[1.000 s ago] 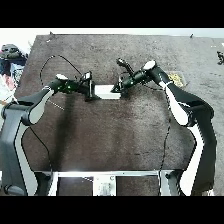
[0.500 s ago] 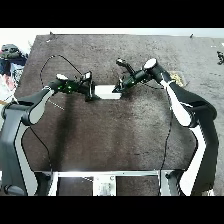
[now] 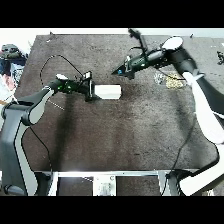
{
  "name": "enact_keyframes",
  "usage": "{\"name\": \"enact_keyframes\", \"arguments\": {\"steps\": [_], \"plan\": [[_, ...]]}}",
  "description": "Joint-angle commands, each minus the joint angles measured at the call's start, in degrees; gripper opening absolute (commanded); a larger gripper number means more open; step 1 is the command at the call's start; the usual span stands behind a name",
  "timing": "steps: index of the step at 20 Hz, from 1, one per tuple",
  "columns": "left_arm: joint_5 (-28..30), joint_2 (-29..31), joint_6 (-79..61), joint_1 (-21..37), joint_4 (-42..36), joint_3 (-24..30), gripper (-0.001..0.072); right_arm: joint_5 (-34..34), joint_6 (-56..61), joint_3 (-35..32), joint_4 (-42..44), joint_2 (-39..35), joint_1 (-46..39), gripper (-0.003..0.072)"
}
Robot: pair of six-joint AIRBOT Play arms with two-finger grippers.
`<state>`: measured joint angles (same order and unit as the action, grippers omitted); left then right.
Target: Fold the box and place the chain.
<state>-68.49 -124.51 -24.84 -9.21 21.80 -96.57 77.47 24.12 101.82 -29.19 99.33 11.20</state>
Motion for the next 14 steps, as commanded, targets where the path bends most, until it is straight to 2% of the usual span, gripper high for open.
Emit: {"name": "enact_keyframes", "arguments": {"steps": [1,3,9,14], "plan": [[0.0,0.0,-0.1,0.0,0.0,0.0,0.0236,-7.8,3.2,-11.8,-1.5,-11.5,-1.4,0.0007],[0.1,0.0,-0.1,0.0,0.0,0.0,0.0236,-15.4,3.1,-22.1,-1.6,-19.2,-2.9,0.0008],[0.1,0.0,-0.1,0.0,0.0,0.0,0.0237,-47.0,2.5,-56.4,-2.3,-47.4,-6.2,0.0009],[0.1,0.0,-0.1,0.0,0.0,0.0,0.0236,-55.9,3.0,-74.5,-3.2,-68.1,-6.2,0.0009]]}}
